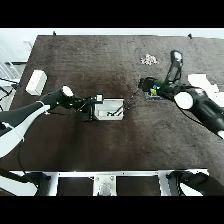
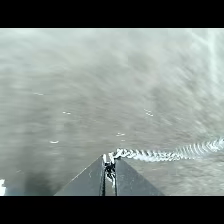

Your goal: Fold the box and place the chain.

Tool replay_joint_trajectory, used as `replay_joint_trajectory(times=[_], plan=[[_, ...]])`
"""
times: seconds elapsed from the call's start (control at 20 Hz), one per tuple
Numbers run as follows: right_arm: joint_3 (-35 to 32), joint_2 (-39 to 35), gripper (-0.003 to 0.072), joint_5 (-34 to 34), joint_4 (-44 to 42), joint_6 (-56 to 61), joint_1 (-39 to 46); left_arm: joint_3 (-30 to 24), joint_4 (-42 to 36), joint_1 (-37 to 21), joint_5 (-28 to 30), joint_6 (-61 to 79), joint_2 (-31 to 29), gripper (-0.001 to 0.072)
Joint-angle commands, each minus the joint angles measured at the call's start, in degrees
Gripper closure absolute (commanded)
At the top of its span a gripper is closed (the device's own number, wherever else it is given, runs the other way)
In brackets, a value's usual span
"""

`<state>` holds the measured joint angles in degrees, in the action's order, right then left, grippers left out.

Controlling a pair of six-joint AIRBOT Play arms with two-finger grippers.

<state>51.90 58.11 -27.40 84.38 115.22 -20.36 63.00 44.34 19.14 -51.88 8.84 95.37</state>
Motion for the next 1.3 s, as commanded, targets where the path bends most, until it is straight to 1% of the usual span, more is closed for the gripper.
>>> replay_joint_trajectory(times=[0.0,0.1,0.25,0.4,0.55,0.65,1.05,1.15,1.25], plan=[[0.07,-8.13,0.0678,-1.92,0.35,-0.35,-4.63,0.02,0.02,-0.02,0.02,0.02,0.0,0.0234],[0.09,-10.05,0.0678,-1.84,0.31,0.63,-8.68,0.02,0.02,-0.02,0.02,0.02,0.0,0.0234],[0.09,-10.51,0.0679,-1.57,0.31,3.52,-15.15,0.02,0.02,-0.02,0.0,0.02,0.0,0.0234],[0.09,-10.49,0.0679,1.66,0.31,5.92,-20.37,0.02,0.02,-0.02,0.02,0.02,0.0,0.0234],[0.07,-9.9,0.0679,2.6,0.26,7.45,-21.33,0.02,0.02,-0.02,0.0,0.02,0.0,0.0235],[0.07,-8.79,0.0679,4.37,0.11,7.61,-22.45,0.02,0.02,-0.02,0.02,0.02,0.0,0.0234],[-0.22,-1.16,0.0679,6.47,0.11,9.31,-27.69,0.02,0.02,-0.02,0.02,0.02,0.0,0.0234],[-1.11,-0.28,0.0679,6.73,0.11,9.99,-27.76,0.02,0.02,-0.02,0.02,0.02,0.0,0.0234],[-2.86,0.9,0.0679,8.79,0.11,10.38,-27.74,0.02,0.02,-0.02,0.02,0.02,0.0,0.0235]])
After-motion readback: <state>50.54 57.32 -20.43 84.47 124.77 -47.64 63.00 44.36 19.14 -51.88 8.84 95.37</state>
